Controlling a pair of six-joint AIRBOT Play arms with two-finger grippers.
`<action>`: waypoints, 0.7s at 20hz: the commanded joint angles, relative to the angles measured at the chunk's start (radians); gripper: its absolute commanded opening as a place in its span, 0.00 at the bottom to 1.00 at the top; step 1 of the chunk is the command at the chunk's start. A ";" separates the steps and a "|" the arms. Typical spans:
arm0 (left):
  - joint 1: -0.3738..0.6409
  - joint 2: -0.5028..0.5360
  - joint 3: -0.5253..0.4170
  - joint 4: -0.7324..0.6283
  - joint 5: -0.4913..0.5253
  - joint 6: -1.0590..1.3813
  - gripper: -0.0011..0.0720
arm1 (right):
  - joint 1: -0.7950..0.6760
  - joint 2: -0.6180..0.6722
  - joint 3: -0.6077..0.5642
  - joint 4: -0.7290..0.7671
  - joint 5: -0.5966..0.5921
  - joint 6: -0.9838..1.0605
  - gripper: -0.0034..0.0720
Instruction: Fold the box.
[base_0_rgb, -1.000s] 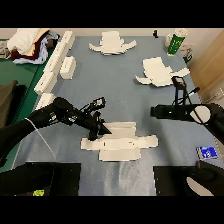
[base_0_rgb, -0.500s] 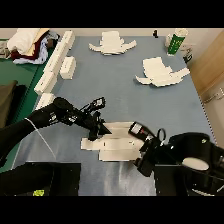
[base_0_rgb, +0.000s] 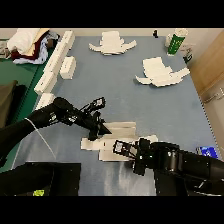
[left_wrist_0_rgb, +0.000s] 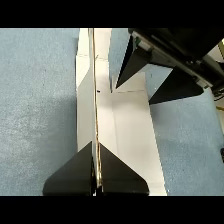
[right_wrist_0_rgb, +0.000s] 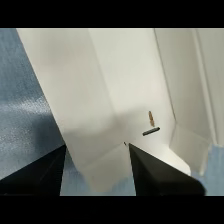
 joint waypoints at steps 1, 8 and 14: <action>0.001 0.001 0.001 0.000 0.000 0.000 0.03 | 0.007 -0.054 -0.002 -0.028 -0.067 -0.014 0.82; 0.001 0.001 0.001 0.000 0.000 0.000 0.03 | -0.012 0.001 0.069 -0.264 0.015 0.341 0.82; 0.001 0.001 0.001 0.000 0.000 0.000 0.03 | -0.031 0.026 0.079 -0.257 0.115 0.412 1.00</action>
